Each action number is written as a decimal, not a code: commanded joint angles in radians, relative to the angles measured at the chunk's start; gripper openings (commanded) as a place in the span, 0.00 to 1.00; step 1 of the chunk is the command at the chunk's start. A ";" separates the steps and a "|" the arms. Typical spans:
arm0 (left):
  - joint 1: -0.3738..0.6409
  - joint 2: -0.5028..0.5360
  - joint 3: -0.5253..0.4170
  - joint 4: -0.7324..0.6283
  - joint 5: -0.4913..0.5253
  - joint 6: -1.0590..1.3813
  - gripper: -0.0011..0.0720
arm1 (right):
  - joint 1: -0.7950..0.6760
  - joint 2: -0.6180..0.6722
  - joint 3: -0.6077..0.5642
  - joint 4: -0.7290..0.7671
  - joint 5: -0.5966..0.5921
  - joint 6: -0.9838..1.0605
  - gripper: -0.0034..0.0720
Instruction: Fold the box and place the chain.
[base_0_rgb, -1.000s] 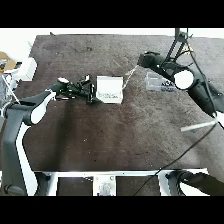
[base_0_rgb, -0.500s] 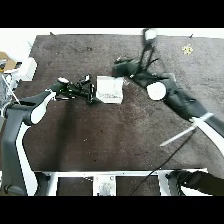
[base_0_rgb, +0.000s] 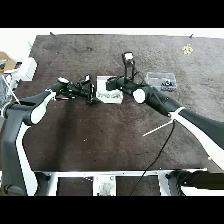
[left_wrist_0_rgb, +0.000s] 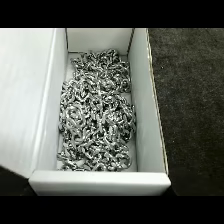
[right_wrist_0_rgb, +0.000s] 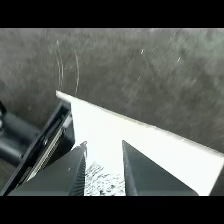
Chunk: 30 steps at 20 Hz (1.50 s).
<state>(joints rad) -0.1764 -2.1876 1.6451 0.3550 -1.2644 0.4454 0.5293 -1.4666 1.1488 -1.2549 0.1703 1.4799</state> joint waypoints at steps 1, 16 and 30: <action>0.001 0.000 0.000 0.000 0.000 0.000 0.49 | -0.099 0.053 0.090 -0.024 0.220 -0.129 0.40; 0.001 0.000 0.000 0.000 0.000 0.000 0.49 | -0.457 -0.471 0.539 0.901 0.940 -1.151 0.31; 0.001 0.000 0.000 0.000 0.000 0.000 0.49 | -0.385 -0.336 0.357 0.785 0.965 -1.501 0.32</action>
<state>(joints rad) -0.1764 -2.1876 1.6451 0.3553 -1.2644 0.4458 0.1215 -1.8595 1.5902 -0.4507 1.1934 0.0521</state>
